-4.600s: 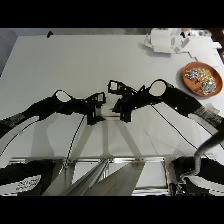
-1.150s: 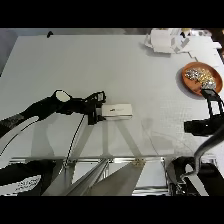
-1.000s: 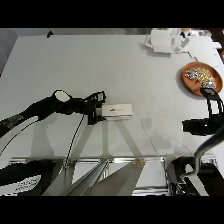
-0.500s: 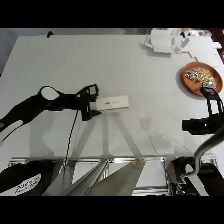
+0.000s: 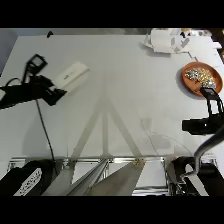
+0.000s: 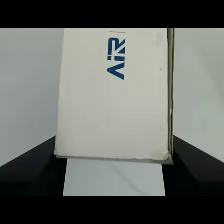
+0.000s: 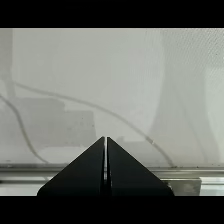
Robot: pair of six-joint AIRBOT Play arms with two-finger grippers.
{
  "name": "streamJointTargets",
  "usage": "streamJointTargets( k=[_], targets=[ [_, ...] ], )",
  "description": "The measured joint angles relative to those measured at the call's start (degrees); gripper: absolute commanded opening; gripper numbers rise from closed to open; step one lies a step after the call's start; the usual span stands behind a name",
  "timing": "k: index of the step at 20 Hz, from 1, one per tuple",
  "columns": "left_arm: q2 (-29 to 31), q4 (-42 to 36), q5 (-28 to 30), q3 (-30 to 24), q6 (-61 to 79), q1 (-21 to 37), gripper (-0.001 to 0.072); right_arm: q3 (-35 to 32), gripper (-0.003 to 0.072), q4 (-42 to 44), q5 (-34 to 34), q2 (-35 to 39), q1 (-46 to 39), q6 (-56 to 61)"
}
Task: Fold the box and place the chain.
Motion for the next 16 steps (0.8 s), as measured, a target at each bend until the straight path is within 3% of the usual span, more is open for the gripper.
streamJointTargets(
  k=[4,8,9,11,16],
  targets=[
    [2.51,2.47,-0.66,0.00,-5.18,11.69,0.0002,0.00,0.0017,0.00,0.02,0.02,0.00,0.00],
    [1.55,3.30,-1.51,-0.28,-8.55,19.56,0.0010,0.00,0.0017,0.00,0.02,0.00,0.00,0.00],
    [0.85,3.45,-1.95,-0.59,-9.01,20.79,0.0039,0.00,0.0017,0.02,0.02,0.00,0.00,0.00],
    [-1.07,3.58,-3.15,-1.40,-9.66,22.53,0.0252,0.00,0.0017,0.00,0.02,0.02,0.00,0.00],
    [-6.03,4.59,-6.99,-2.49,-10.58,23.98,0.0280,0.00,0.0017,0.00,0.04,0.02,0.00,0.00]
  ],
)
